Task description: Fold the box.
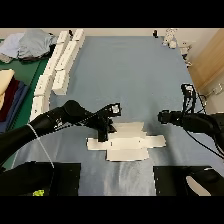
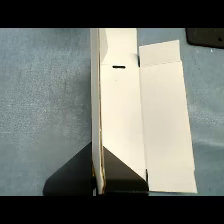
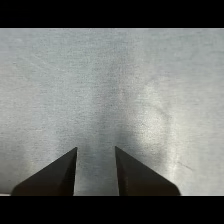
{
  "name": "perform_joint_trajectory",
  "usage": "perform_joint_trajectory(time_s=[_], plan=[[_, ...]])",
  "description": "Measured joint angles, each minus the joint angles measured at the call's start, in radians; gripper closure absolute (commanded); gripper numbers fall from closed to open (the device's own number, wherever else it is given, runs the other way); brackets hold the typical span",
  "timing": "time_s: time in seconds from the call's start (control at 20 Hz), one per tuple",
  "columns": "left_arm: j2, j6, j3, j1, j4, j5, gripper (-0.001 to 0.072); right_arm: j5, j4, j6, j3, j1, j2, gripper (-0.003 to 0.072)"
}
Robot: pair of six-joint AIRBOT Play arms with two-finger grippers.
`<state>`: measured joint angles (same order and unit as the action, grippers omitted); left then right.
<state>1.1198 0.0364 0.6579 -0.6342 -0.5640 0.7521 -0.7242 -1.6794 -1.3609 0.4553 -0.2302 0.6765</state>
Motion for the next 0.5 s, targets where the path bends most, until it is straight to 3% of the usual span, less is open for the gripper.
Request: perform_joint_trajectory(time_s=[0.4, 0.45, 0.5], plan=[[0.030, 0.012, -0.003, -0.006, -0.034, 0.096, 0.0697, 0.000, -0.028, 0.000, 0.000, 0.000, 0.005, 0.0320], [0.032, 0.013, -0.004, -0.006, -0.035, 0.102, 0.0697, -0.002, -0.034, 0.000, 0.000, 0.000, 0.005, 0.0350], [0.033, 0.013, -0.004, -0.006, -0.038, 0.105, 0.0697, -0.011, -0.045, 0.000, 0.002, 0.000, 0.005, 0.0483]])
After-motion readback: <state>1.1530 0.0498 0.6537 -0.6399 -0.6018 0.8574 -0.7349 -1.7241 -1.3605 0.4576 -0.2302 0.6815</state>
